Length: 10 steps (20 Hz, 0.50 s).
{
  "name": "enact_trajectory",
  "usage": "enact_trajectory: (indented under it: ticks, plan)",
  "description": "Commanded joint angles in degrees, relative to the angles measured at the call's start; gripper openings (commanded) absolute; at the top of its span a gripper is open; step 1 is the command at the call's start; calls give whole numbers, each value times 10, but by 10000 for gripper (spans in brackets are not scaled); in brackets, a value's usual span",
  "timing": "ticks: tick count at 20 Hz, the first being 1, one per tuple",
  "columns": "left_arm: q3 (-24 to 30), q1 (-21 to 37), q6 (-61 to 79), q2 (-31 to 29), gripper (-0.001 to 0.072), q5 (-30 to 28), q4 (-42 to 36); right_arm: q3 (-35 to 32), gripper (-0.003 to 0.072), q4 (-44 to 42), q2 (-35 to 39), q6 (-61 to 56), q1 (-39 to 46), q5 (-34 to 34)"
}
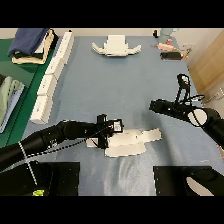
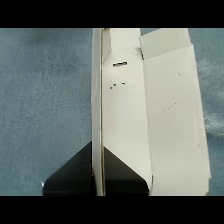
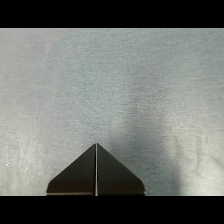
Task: Fold the box.
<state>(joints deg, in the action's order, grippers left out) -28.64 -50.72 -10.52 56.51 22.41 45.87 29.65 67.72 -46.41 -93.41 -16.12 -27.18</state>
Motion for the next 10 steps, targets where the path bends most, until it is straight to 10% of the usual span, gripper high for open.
enact_trajectory:
  ticks: [1, 10]
  plan:
    - [-7, 1, 0, -2, 12, 12, 2, 0, 3, 0, 1, 0, -1, 0]
    - [-34, 12, 5, -2, 12, 28, 5, 0, 4, 0, 1, 0, -1, 0]
